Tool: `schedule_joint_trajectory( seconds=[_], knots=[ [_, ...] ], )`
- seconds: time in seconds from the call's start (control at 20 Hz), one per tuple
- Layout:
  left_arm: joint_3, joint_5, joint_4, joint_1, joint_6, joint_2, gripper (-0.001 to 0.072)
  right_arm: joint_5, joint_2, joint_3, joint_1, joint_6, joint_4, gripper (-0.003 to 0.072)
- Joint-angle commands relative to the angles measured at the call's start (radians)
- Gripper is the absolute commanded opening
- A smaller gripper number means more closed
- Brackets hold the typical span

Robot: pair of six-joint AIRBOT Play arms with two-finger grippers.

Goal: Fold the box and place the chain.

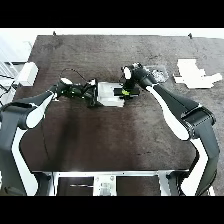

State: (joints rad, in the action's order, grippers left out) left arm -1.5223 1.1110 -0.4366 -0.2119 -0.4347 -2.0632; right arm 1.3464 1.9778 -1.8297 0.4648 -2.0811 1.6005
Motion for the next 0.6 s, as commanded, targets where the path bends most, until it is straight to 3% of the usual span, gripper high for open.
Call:
schedule_joint_trajectory(
  seconds=[0.0, 0.1, 0.25, 0.4, 0.55],
  knots=[
    [0.0, -0.003, 0.0, 0.0, 0.0, 0.0, 0.0542, -0.016, 0.001, -0.001, 0.011, -0.049, 0.016, 0.0209],
    [0.0, -0.003, 0.0, 0.0, 0.0, 0.0, 0.0543, -0.015, 0.001, -0.001, 0.015, -0.072, 0.016, 0.0139],
    [0.0, -0.003, 0.0, 0.0, 0.0, 0.0, 0.0542, -0.013, 0.003, -0.001, 0.015, -0.085, 0.015, 0.0115],
    [0.0, -0.003, 0.0, 0.0, 0.0, 0.0, 0.0542, -0.014, 0.003, -0.001, 0.016, -0.089, 0.015, 0.0014],
    [0.0, -0.003, 0.0, 0.0, 0.0, 0.0, 0.0543, -0.014, 0.003, -0.001, 0.015, -0.088, 0.016, 0.0016]
  ],
)
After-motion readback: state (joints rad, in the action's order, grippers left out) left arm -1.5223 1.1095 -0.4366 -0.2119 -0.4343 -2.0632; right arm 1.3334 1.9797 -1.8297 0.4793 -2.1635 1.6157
